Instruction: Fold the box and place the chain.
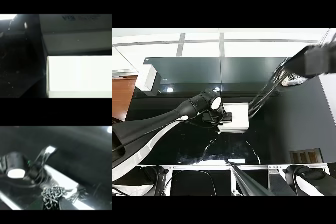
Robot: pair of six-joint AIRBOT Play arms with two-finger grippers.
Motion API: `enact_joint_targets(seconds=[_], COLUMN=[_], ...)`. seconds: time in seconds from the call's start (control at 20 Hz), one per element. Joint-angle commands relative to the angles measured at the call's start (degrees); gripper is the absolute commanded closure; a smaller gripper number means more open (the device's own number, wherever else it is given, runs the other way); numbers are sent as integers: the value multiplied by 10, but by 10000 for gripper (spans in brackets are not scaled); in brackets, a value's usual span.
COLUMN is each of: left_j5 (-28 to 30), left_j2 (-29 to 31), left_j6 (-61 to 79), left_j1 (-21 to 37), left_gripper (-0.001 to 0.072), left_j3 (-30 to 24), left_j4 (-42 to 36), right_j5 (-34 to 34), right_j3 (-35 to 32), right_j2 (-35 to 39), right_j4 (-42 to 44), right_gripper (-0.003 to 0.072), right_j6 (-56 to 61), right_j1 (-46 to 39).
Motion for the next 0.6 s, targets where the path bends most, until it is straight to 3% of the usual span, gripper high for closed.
enact_joint_targets(seconds=[0.0, 0.3, 0.55], left_j5=[4, 4, 5], left_j2=[0, 0, 0], left_j6=[0, 0, 0], left_j1=[0, 0, 0], left_gripper=[683, 683, 683], left_j3=[0, 0, 0], left_j4=[0, 0, 0], right_j5=[1, -6, -122], right_j3=[-52, -113, -218], right_j2=[1, 1, 1], right_j4=[47, 59, 104], right_gripper=[670, 670, 670], right_j6=[-20, -25, -32], right_j1=[5, 14, 53])
